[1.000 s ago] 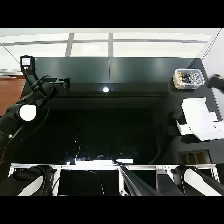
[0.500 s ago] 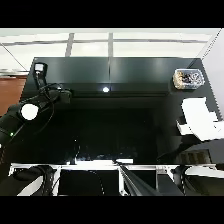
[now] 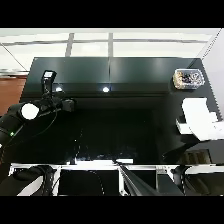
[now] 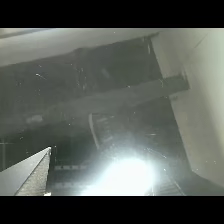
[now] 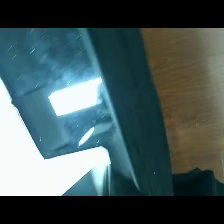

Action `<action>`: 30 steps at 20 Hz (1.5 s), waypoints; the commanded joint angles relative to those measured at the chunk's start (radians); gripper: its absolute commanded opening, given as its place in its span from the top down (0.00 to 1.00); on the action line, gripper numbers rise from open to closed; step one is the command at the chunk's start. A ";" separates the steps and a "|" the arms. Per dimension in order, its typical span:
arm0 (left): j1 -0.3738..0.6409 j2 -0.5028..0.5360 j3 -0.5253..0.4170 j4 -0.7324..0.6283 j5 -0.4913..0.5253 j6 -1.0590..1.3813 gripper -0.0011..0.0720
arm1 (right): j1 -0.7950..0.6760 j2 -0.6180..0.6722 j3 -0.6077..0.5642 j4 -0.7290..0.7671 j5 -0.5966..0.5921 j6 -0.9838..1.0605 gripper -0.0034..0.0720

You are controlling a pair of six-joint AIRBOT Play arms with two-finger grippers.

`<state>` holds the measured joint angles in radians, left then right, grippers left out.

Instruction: Fold the box and place the chain.

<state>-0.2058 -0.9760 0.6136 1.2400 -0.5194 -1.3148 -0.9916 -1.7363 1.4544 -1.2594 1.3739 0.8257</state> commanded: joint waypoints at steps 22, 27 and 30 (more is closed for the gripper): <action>0.039 -0.314 0.170 -0.701 -0.312 0.330 0.02 | 1.037 0.702 -1.042 1.027 -0.728 -0.264 0.94; 0.067 -0.584 0.316 -0.747 -0.636 0.440 0.02 | 1.171 0.702 -1.042 1.043 -0.782 -0.261 0.94; 0.023 -0.710 0.388 -0.773 -0.737 0.491 0.02 | 1.170 0.702 -1.042 1.042 -0.748 -0.261 0.93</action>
<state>-0.1604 -1.5639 0.9325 0.5152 -1.0977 -0.8963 0.1448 -1.0359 0.4171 -0.2276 0.6346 0.5652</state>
